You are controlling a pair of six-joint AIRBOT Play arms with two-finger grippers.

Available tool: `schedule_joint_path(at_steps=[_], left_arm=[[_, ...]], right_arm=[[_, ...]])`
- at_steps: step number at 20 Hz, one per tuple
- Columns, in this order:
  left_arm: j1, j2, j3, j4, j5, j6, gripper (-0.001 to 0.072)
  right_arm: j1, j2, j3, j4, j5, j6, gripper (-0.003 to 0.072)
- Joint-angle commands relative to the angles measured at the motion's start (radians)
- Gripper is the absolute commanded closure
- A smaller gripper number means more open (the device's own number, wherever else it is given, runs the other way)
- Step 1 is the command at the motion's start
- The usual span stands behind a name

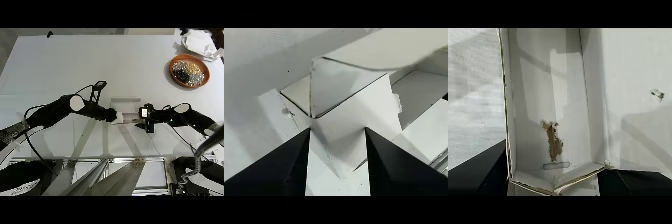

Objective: Fold the box and place the chain.

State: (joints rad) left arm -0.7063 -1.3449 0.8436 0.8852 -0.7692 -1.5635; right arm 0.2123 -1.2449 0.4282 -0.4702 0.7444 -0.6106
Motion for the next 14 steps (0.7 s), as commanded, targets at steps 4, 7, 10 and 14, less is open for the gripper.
schedule_joint_path(at_steps=[4,7,10,14], left_arm=[[-0.031,-0.031,0.072,0.189,-0.105,-0.271,0.0362],[-0.036,-0.032,0.081,0.254,-0.180,-0.364,0.0362],[-0.048,-0.032,0.085,0.281,-0.175,-0.431,0.0362],[-0.074,-0.084,0.141,0.282,-0.161,-0.471,0.0362]], right_arm=[[0.001,0.000,0.000,0.000,-0.001,0.000,0.0250],[0.001,0.000,0.000,0.000,-0.001,-0.001,0.0250],[0.001,0.000,0.000,0.000,-0.001,0.000,0.0250],[0.001,0.000,0.000,0.000,-0.001,0.000,0.0250]])
